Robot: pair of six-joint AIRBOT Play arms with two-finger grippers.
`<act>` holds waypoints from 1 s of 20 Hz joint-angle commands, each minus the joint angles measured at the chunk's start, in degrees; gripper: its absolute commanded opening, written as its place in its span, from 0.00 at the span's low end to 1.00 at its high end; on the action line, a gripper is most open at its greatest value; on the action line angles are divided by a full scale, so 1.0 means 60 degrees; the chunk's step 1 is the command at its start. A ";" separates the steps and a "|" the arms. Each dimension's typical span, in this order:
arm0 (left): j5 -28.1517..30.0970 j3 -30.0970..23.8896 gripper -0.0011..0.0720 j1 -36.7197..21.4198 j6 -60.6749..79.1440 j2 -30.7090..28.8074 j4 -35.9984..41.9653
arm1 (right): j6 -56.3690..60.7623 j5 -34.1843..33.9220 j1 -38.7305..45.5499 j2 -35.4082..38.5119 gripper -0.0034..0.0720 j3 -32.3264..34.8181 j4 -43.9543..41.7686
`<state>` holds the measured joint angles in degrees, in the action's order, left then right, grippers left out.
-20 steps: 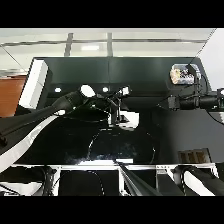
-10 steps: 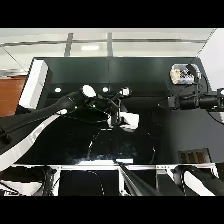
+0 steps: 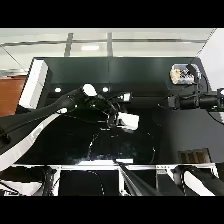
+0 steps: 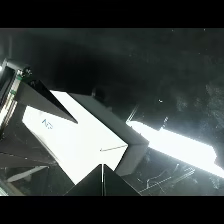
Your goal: Fold the box and place the chain.
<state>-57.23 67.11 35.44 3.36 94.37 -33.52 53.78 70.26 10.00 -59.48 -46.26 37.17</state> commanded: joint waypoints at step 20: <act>0.0834 0.0368 0.97 0.1086 -0.0896 0.0324 -0.1381 | 0.0004 -0.0036 0.0000 0.0007 0.06 0.0004 -0.0004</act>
<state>-53.01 68.95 40.84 0.30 96.05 -40.60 53.80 70.15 10.00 -59.48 -46.26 37.17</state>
